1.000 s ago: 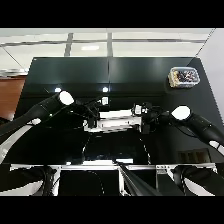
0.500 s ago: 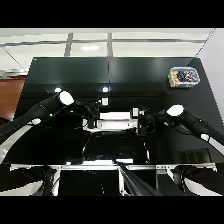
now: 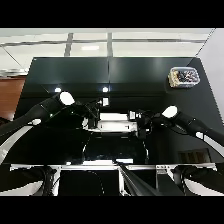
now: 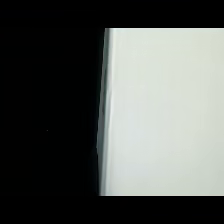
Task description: Fold the box and place the chain.
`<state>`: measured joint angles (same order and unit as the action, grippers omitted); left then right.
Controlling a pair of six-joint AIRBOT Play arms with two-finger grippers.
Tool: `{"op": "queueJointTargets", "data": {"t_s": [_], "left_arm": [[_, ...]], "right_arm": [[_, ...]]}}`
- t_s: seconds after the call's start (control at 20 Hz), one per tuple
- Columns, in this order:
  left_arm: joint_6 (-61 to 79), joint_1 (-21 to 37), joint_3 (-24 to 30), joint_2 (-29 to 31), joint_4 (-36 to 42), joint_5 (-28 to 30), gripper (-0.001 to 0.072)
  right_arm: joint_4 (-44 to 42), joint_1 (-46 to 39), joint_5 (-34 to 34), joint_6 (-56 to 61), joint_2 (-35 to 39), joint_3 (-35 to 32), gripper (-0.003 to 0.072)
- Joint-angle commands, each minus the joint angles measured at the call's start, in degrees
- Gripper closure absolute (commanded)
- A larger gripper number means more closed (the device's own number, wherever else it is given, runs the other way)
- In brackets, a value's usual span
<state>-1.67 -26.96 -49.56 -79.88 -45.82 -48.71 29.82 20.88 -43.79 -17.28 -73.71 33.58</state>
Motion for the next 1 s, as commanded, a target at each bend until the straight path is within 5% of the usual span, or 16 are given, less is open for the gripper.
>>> {"op": "queueJointTargets", "data": {"t_s": [0.0,0.9,0.95], "left_arm": [[0.0,0.0,0.0,0.0,0.0,0.0,0.0681],[0.0,0.0,0.0,0.0,0.0,0.0,0.068],[0.0,0.0,0.0,0.0,0.0,0.0,0.0681]], "right_arm": [[0.5,0.3,0.6,0.9,-0.7,0.1,-0.002],[3.2,1.7,2.8,4.2,-1.4,0.7,-0.0019],[3.1,1.7,2.8,4.2,-1.4,0.7,0.0038]]}}
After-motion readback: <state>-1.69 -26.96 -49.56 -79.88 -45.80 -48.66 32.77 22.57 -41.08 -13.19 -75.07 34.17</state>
